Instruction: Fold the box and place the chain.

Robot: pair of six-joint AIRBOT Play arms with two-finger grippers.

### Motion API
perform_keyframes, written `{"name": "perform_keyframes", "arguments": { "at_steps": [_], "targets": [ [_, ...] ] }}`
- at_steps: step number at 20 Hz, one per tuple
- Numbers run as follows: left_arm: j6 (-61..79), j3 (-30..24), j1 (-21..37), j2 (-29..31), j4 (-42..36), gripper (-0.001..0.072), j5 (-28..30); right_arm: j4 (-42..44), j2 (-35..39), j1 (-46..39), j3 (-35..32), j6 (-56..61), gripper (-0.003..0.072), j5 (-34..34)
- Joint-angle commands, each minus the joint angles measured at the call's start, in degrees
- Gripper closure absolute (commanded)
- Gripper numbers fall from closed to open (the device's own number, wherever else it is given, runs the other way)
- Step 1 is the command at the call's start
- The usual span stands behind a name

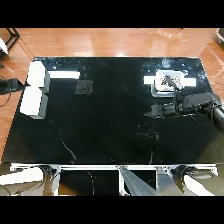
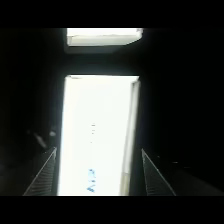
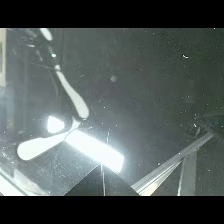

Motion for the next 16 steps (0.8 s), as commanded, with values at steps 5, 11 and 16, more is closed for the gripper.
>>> {"name": "perform_keyframes", "arguments": {
  "at_steps": [5, 11, 16],
  "targets": [
    [-15.4, 9.6, -5.7, 11.9, -14.7, 0.0695, -15.5, -13.7, 7.3, -6.0, 14.7, 5.6, 0.0668, -8.9],
    [-20.2, -17.2, -30.8, 38.5, 0.1, 0.0695, 1.0, -27.2, 25.3, -7.2, 6.4, 16.5, 0.0668, -1.1],
    [-33.4, -43.3, -44.8, 47.7, 10.7, 0.0694, 13.8, -27.1, 25.9, -7.2, -6.7, 19.3, 0.0668, 5.5]
  ]
}}
